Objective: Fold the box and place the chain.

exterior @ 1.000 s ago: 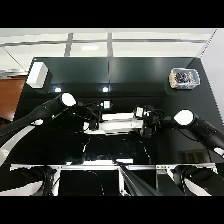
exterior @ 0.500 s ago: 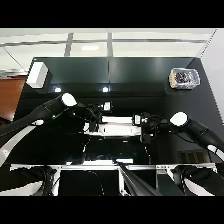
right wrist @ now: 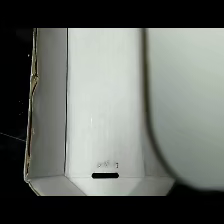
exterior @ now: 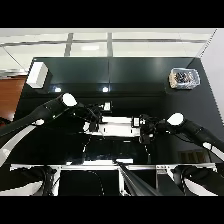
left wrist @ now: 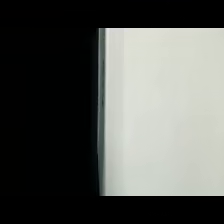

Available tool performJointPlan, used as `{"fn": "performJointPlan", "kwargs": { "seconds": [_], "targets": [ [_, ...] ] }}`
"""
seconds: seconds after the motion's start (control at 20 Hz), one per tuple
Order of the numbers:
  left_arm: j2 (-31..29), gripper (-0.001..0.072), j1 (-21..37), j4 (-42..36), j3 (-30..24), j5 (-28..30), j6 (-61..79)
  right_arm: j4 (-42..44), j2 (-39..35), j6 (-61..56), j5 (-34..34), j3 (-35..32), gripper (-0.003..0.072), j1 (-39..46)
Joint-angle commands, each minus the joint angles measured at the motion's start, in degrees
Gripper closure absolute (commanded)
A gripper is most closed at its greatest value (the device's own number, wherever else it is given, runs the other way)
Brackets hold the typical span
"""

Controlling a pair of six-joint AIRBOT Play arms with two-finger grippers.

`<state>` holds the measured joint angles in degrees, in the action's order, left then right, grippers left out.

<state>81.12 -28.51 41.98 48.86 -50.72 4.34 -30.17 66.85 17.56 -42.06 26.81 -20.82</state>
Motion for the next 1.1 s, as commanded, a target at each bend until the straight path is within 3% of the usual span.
{"fn": "performJointPlan", "kwargs": {
  "seconds": [0.0,0.2,1.05],
  "targets": [
    [0.04,0.0685,-0.04,0.00,0.02,-0.11,-0.04,1.22,1.25,1.03,0.72,0.04,0.0013,-0.28],
    [0.04,0.0685,-0.04,-0.02,0.02,-0.09,-0.04,-0.37,1.62,-1.29,4.07,0.15,0.0014,-2.54],
    [0.04,0.0685,-0.04,-0.02,0.02,-0.09,-0.04,-1.81,2.91,-4.72,4.59,1.40,0.0033,-2.51]
  ]
}}
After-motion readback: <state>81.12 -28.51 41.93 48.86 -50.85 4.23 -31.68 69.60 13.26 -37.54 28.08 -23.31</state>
